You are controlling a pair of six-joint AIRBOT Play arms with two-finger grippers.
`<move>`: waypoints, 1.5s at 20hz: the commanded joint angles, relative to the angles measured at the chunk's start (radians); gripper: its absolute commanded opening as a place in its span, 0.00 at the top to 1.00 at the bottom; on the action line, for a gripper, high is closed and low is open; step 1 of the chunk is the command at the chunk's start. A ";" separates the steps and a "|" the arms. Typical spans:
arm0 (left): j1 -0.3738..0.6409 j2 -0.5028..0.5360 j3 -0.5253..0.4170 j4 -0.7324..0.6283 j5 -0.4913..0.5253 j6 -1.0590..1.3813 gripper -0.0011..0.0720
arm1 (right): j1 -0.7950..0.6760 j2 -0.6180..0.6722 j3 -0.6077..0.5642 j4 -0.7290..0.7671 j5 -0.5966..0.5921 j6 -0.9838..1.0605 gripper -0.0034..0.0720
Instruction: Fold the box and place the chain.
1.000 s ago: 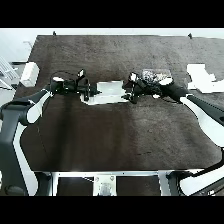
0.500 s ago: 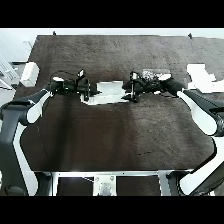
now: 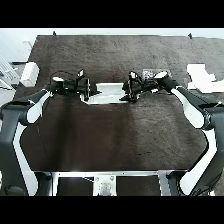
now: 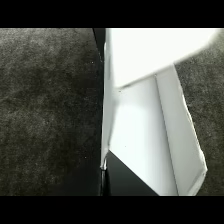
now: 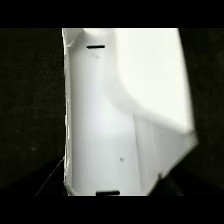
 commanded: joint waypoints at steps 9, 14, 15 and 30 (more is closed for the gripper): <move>0.000 0.000 0.000 -0.001 0.002 0.000 0.96 | 0.013 -0.040 0.010 -0.013 -0.040 0.014 0.15; 0.000 0.000 0.000 -0.001 0.002 0.000 0.96 | 0.013 -0.045 0.010 -0.013 -0.039 0.007 0.15; 0.000 0.000 0.000 -0.001 0.002 0.000 0.96 | 0.013 -0.048 0.010 -0.013 -0.038 0.007 0.15; 0.000 0.000 0.000 -0.001 0.001 0.000 0.96 | 0.008 -0.089 0.011 0.087 0.015 -0.047 0.15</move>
